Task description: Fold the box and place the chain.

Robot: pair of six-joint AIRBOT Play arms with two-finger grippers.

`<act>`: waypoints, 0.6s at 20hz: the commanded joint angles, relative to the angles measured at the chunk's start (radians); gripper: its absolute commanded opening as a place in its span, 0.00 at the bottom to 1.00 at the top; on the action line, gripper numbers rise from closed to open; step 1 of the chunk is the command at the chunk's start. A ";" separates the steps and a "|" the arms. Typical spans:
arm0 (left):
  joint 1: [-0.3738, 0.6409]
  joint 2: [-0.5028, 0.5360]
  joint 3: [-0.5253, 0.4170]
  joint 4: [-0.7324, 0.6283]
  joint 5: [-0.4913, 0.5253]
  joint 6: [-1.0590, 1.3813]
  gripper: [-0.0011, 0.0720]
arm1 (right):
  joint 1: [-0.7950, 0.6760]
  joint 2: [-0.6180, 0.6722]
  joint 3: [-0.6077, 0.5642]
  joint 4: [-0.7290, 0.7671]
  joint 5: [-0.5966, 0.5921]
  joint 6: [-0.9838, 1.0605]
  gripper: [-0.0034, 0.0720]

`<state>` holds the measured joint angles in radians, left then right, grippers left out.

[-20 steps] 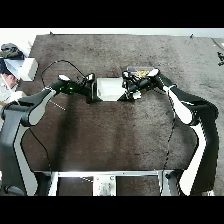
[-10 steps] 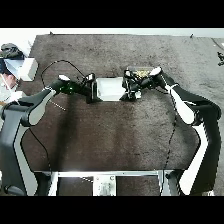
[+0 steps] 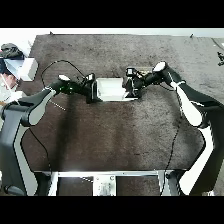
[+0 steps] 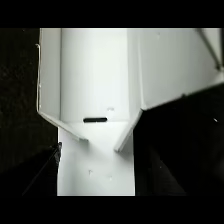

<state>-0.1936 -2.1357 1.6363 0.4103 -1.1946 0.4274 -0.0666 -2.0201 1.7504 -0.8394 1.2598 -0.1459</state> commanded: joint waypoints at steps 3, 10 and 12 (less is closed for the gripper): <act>-0.001 0.000 0.000 -0.001 0.002 0.000 0.39 | -0.010 0.092 0.001 0.014 0.005 0.052 0.83; -0.001 0.000 0.000 -0.001 0.002 0.000 0.39 | 0.020 0.095 0.000 0.253 -0.029 0.064 0.04; -0.001 0.000 0.000 -0.001 0.002 0.000 0.39 | 0.034 0.080 0.000 0.253 -0.111 0.065 0.04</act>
<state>-0.1936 -2.1357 1.6360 0.4095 -1.1938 0.4274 -0.0494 -1.9285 1.7504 -0.6277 1.2446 -0.0856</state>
